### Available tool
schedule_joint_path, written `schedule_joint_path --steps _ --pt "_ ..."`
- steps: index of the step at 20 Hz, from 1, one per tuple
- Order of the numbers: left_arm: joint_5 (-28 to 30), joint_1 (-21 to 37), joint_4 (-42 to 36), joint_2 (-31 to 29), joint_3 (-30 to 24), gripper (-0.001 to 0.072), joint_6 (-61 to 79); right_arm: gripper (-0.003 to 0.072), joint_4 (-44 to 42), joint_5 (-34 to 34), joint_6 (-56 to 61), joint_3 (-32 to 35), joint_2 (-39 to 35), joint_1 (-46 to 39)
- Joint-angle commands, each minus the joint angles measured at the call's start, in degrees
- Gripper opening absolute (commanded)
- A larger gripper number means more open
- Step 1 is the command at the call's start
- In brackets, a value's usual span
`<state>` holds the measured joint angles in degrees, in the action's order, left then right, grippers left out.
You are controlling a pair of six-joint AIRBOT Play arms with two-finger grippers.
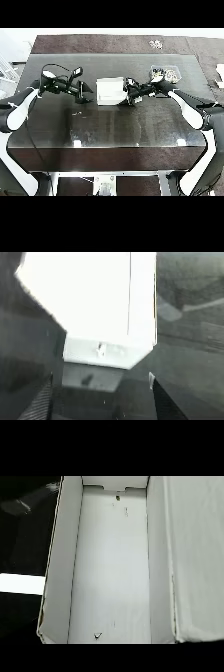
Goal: Fold the box and place the chain.
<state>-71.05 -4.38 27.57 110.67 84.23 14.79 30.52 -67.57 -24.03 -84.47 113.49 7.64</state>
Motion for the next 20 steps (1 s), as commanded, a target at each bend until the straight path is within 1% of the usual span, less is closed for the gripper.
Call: schedule_joint_path --steps 1,5,20 --pt "1.4 -0.3 -3.3 1.2 -1.2 0.072 9.5 0.0587 0.0 0.0 0.0 0.0 0.0 0.0" --pt "0.3 -0.5 -4.4 1.3 -1.2 0.072 9.8 0.0587 0.0 0.0 0.0 0.0 0.0 0.0" --pt "2.6 -2.3 -7.1 3.3 -1.0 0.072 10.8 0.0587 0.0 0.0 0.0 0.0 0.0 0.0"
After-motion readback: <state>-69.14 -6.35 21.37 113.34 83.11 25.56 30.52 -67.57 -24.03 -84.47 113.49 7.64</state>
